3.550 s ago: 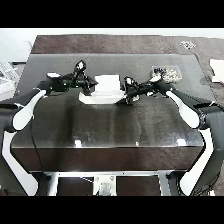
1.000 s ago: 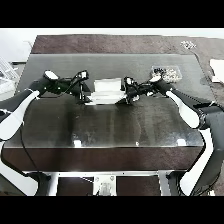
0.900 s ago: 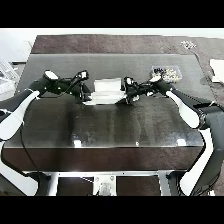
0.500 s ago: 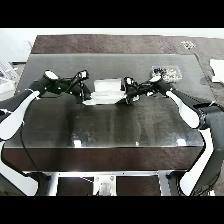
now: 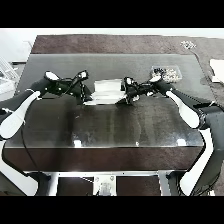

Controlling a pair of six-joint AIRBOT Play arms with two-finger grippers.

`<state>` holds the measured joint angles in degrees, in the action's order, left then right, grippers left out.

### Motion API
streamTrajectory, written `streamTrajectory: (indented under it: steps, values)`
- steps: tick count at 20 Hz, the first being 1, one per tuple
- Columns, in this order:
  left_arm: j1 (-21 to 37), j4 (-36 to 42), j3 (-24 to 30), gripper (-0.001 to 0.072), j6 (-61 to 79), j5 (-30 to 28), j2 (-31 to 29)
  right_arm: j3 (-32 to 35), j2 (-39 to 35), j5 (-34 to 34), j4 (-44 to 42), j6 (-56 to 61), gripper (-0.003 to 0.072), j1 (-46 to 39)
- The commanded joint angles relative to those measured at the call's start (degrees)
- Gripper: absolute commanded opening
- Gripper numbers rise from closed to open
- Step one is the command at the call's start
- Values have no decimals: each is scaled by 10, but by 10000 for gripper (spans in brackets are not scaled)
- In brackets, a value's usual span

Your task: Fold the box and place the chain.

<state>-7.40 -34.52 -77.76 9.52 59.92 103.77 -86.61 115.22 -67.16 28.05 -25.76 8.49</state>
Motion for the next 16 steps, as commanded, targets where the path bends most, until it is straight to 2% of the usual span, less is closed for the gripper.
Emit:
streamTrajectory:
  steps: [1, 6, 8, 16]
  values:
    - [0, 1, 0, 347, 0, 6, 5, 0, 0, 0, 0, 0, 582, 0]
    - [-1, 19, 0, 345, 8, 7, 6, 0, 0, 0, 0, 0, 582, 0]
    - [-1, 36, 0, 191, 22, 5, 8, 0, 0, 0, 0, 0, 582, 0]
    - [-10, 56, 0, 189, 31, -7, 14, 0, 0, 0, 0, 0, 582, 0]
